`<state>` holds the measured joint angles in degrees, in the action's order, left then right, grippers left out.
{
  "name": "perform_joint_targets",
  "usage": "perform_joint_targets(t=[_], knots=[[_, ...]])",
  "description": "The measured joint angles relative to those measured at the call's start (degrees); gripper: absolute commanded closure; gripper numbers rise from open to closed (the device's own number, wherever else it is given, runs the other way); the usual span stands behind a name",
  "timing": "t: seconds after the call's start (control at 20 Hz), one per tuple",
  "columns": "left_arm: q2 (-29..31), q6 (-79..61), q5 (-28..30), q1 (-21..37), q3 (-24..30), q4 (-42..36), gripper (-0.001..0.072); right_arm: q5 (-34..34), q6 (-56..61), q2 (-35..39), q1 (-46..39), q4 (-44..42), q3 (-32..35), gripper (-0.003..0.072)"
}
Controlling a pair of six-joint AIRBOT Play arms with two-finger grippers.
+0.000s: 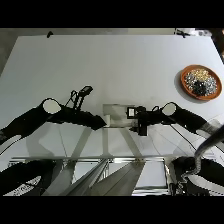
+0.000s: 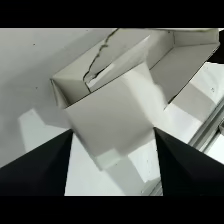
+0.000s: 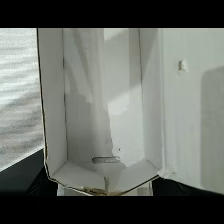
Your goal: Fold the box and place the chain.
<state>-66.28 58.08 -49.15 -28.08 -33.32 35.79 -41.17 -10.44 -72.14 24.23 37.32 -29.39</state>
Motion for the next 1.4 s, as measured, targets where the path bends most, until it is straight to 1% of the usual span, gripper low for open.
perform_joint_targets(t=[0.15,0.25,0.4,0.6,0.95,1.05,1.15,1.4], knots=[[-0.02,1.7,2.89,-2.19,-0.68,0.48,0.0141,0.0,0.02,0.0,0.0,-0.02,0.0,0.0392],[-0.02,3.52,4.72,-3.37,-1.55,2.05,0.0157,0.02,0.02,0.0,0.0,-0.02,0.0,0.0392],[-0.66,8.09,6.16,-4.79,-3.1,6.08,0.0157,0.02,0.02,0.02,0.0,-0.02,0.0,0.0392],[-2.91,16.55,6.93,-7.26,-5.86,12.94,0.0157,0.02,0.02,0.0,0.0,-0.02,0.0,0.0392],[-7.89,32.02,6.27,-11.96,-11.96,23.5,0.0159,0.02,-0.02,0.0,0.0,0.0,0.0,0.0392],[-8.87,35.85,6.05,-12.9,-12.79,25.75,0.0162,-0.04,-0.09,0.0,0.0,0.02,0.0,0.0392],[-9.49,40.48,5.09,-13.66,-13.2,28.55,0.021,-0.09,-0.07,0.0,0.0,0.04,0.0,0.0392],[-10.01,51.49,1.84,-14.73,-13.86,34.77,0.0211,0.0,0.02,0.0,0.0,-0.02,0.0,0.0392]])
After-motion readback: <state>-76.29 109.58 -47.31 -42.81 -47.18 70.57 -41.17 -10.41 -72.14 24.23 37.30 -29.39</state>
